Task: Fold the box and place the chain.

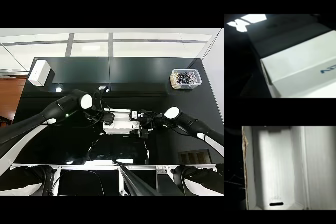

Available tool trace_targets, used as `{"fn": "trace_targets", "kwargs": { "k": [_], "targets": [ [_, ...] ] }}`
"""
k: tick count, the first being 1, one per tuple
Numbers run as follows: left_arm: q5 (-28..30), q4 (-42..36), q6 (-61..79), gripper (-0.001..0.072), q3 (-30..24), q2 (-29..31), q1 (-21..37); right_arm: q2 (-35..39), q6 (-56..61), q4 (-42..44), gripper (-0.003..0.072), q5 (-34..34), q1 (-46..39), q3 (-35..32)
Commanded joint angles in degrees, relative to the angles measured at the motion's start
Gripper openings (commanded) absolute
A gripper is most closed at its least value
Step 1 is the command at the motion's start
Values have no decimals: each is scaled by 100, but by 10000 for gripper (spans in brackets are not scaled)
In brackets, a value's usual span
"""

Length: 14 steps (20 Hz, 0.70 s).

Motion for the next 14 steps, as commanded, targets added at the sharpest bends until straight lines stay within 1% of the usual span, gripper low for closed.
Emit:
{"fn": "trace_targets", "kwargs": {
  "k": [1,4,8,10,12,14],
  "targets": [
    [-258,938,-914,492,282,-2,-380,-2,-2,0,462,2,4,7],
    [-334,789,-997,484,411,-2,-479,-2,-2,-2,462,4,4,7],
    [-334,610,-1058,479,428,-48,-575,-2,-2,-2,462,4,4,7],
    [-334,551,-1078,292,428,-109,-621,-2,-2,-2,461,4,4,7],
    [-334,695,-1130,281,428,-157,-737,-2,-2,-2,462,4,4,7],
    [-520,1067,-1519,281,468,-219,-868,-2,-2,-2,462,4,4,7]
  ]
}}
